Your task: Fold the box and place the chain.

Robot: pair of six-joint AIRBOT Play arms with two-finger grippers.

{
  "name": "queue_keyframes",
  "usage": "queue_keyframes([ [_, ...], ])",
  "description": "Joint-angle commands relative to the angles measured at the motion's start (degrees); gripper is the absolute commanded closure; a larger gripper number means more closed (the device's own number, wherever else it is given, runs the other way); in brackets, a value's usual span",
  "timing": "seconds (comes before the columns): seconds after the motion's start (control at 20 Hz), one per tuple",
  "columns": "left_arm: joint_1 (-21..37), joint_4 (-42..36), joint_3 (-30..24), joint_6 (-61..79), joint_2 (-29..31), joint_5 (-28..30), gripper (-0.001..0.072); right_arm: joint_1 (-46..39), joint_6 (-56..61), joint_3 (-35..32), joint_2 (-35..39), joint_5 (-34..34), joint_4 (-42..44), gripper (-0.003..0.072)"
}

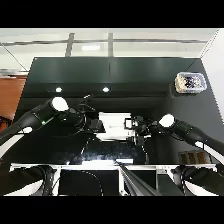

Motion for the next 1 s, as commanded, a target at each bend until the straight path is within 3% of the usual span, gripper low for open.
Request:
queue_keyframes([
  [0.0,-4.7,3.3,1.6,-7.3,0.0,4.7,0.0205,0.0,0.0,0.0,0.0,0.0,0.0,0.0201],
  [0.15,-7.5,8.1,2.0,-13.6,0.0,7.6,0.0206,0.0,0.0,0.0,0.0,0.0,0.0,0.0201],
  [0.3,-9.7,16.2,3.1,-21.0,-0.1,7.4,0.0205,0.0,0.0,0.0,0.0,0.0,0.0,0.0201],
  [0.55,-12.0,22.4,4.7,-26.9,-1.2,7.3,0.0207,0.0,0.0,0.0,0.0,0.0,0.0,0.0202],
  [0.95,-17.7,37.4,12.0,-41.1,-8.0,-3.1,0.0221,0.0,0.0,0.0,0.0,0.0,0.0,0.0201],
])
